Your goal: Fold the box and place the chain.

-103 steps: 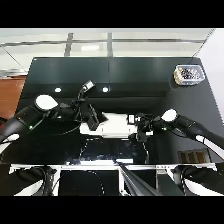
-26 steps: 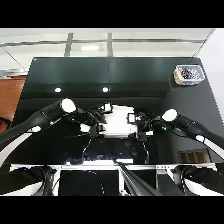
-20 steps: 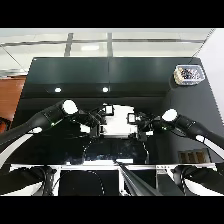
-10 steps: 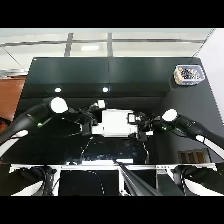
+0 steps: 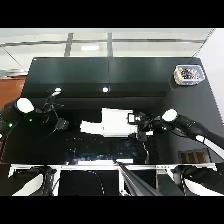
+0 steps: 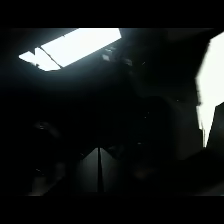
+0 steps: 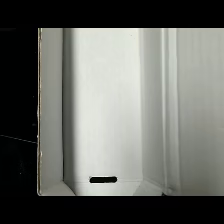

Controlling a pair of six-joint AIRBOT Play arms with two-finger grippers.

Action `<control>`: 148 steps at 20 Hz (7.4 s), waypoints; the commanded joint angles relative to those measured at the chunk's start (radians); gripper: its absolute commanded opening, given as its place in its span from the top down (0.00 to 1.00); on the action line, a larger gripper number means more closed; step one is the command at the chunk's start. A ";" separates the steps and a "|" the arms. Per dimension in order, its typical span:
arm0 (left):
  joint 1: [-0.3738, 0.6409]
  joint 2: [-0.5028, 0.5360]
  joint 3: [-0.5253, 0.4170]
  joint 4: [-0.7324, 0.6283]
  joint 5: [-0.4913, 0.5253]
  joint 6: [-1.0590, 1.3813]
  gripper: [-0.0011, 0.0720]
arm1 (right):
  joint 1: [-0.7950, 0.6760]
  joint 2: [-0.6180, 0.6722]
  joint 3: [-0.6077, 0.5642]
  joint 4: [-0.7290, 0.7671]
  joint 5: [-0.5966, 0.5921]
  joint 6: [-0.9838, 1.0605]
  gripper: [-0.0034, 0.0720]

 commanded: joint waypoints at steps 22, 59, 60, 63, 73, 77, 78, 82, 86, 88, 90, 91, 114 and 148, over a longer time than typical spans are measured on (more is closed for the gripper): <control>-0.129 -0.333 0.109 -0.550 -0.117 0.238 0.06 | 0.003 0.000 -0.001 -0.002 0.000 0.000 0.31; -0.494 -0.331 0.309 -0.157 0.043 -0.348 0.14 | 0.003 0.000 -0.001 -0.003 0.000 0.000 0.31; -0.513 -0.331 0.322 -0.104 0.053 -0.384 0.14 | 0.003 0.000 -0.001 -0.002 0.000 0.000 0.31; -0.570 -0.331 0.362 0.064 0.063 -0.533 0.14 | 0.003 0.000 -0.001 -0.002 0.000 0.000 0.31; -0.703 -0.331 0.388 0.218 0.091 -0.814 0.14 | 0.003 0.000 -0.001 -0.003 0.000 0.000 0.31; -0.793 -0.331 0.414 0.409 0.110 -1.009 0.23 | 0.003 0.000 -0.001 -0.002 0.000 0.000 0.31; -0.803 -0.332 0.414 0.423 0.113 -1.022 0.45 | 0.003 0.000 -0.001 -0.003 0.000 0.000 0.31; -0.806 -0.336 0.414 0.392 0.105 -1.049 0.48 | 0.003 0.000 -0.001 -0.003 0.000 0.000 0.31; -0.806 -0.335 0.414 0.396 0.100 -1.103 0.48 | 0.003 0.000 -0.001 -0.003 0.000 0.000 0.31; -0.806 -0.331 0.415 0.397 0.090 -1.113 0.48 | 0.003 0.000 -0.001 -0.003 0.000 0.000 0.31; -0.806 -0.320 0.414 0.405 0.077 -1.114 0.48 | 0.003 0.000 -0.001 -0.003 0.000 0.000 0.31; -0.806 -0.314 0.414 0.409 0.076 -1.122 0.48 | 0.003 0.000 -0.001 -0.003 0.000 0.000 0.31; -0.862 -0.337 0.415 0.452 0.085 -1.278 0.48 | 0.003 0.000 -0.001 -0.003 0.000 0.000 0.31; -0.862 -0.394 0.440 0.438 0.078 -1.261 0.95 | 0.001 0.016 -0.001 -0.009 0.016 0.017 0.05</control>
